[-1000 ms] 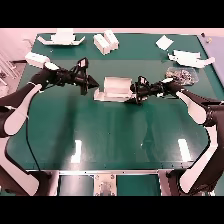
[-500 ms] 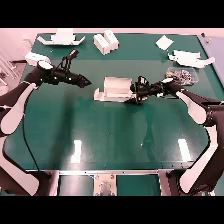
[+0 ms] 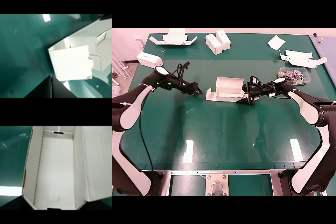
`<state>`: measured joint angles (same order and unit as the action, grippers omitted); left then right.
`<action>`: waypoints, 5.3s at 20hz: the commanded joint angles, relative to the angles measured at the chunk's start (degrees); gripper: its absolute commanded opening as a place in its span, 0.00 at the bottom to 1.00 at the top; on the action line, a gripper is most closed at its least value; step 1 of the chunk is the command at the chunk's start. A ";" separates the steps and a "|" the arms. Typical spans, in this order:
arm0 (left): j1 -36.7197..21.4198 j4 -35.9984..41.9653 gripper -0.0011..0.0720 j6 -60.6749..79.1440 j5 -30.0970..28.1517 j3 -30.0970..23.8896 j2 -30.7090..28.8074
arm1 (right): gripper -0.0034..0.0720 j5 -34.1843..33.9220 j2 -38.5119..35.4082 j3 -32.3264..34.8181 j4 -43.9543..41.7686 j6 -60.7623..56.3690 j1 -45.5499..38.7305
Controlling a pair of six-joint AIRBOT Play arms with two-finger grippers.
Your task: Fold the box and place the chain.
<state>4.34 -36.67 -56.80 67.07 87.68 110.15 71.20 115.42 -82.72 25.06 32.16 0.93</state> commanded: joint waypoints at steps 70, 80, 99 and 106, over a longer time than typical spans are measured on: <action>3.10 10.12 0.18 1.81 8.07 9.86 7.17 | 0.78 0.00 -0.02 0.02 -0.02 -0.02 0.04; 3.13 12.24 0.18 3.32 8.22 10.51 7.17 | 0.78 0.00 -0.02 0.02 -0.02 -0.02 0.04; 5.97 10.27 0.46 4.74 8.33 10.54 7.23 | 0.78 0.00 -0.02 0.02 -0.02 -0.02 0.04; 6.08 10.93 0.46 2.64 8.22 11.65 6.51 | 0.78 0.00 -0.02 0.02 -0.02 -0.02 0.04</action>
<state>10.26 -25.45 -52.66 75.61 99.02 116.92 71.18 115.42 -82.72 25.06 32.14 0.93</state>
